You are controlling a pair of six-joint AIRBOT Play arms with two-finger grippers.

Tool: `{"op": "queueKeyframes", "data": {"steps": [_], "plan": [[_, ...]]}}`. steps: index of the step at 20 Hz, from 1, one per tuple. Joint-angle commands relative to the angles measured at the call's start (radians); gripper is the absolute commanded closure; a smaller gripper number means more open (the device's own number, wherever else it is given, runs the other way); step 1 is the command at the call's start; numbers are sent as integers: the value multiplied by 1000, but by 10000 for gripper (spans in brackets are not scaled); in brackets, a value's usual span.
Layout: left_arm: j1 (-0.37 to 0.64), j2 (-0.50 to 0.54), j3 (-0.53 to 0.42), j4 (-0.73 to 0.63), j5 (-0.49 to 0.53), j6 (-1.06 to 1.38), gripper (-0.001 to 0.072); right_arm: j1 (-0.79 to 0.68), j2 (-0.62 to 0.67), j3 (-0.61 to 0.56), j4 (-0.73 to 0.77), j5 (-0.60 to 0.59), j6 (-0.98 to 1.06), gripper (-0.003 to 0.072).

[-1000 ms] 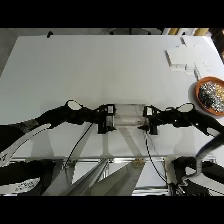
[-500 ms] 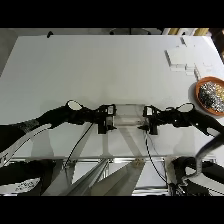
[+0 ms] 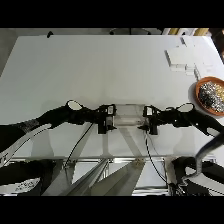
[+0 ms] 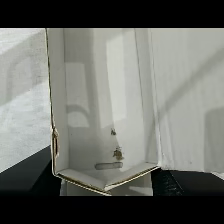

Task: Fold the box and place the chain.

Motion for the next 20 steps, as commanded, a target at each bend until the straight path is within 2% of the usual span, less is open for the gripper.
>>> {"op": "queueKeyframes", "data": {"steps": [1,14,15,16,18,20], "plan": [[-1,0,0,0,-3,0,499,0,0,1,0,0,0,289],[-1,0,0,0,-3,0,499,1,0,1,0,2,0,288],[-1,0,0,0,-3,0,499,1,2,1,3,1,0,212],[-1,0,0,0,-3,0,499,0,5,1,3,-6,1,-15],[-1,0,0,0,-3,0,499,0,24,1,-13,-6,45,-6],[-1,0,0,0,-3,0,499,0,79,1,-115,-5,162,-6]]}}
